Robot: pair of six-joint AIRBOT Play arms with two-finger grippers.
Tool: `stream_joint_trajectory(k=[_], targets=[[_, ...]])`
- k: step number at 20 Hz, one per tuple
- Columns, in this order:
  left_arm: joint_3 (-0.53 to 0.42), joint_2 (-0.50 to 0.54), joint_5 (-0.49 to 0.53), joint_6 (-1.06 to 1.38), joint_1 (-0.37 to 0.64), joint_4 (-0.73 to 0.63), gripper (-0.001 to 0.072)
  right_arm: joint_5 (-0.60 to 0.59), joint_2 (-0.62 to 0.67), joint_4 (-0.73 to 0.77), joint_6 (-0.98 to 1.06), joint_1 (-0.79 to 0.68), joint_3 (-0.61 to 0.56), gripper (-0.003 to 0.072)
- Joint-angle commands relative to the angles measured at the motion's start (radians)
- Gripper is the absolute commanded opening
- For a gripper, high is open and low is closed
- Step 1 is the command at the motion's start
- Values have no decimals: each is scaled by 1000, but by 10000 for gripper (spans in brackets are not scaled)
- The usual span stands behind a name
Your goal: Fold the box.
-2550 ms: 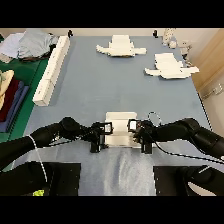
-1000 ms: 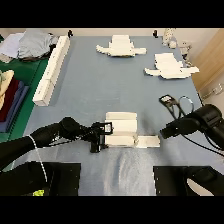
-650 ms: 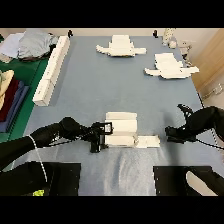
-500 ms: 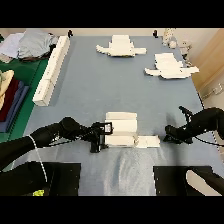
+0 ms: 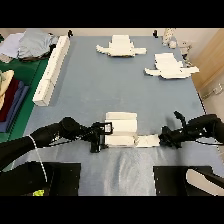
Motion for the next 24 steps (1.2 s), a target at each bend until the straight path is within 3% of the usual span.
stream_joint_trajectory(k=[1, 6, 13, 17, 18, 20, 22, 24], targets=[[0, 0, 0, 0, 0, 0, 471, -3, -10, 108, -72, -3, -49, -4], [0, 0, 0, 0, 0, 0, 471, 7, 3, 188, -114, 17, -51, -3], [0, 0, 0, 0, 0, 0, 471, 48, 12, 212, -112, 202, -35, -3], [0, 0, 0, 0, 0, 0, 471, 45, 89, 212, -83, 212, -2, -3], [1, 0, 0, 0, 0, 0, 472, 34, 117, 212, -66, 217, 5, 26], [0, 0, 0, 0, 0, 0, 471, 14, 166, 212, -51, 238, 6, 363], [0, 0, 0, 0, 0, 0, 471, 21, 205, 216, -49, 290, 6, 392], [0, 0, 0, 0, 0, 0, 471, 69, 219, 217, -49, 359, 8, 541]])
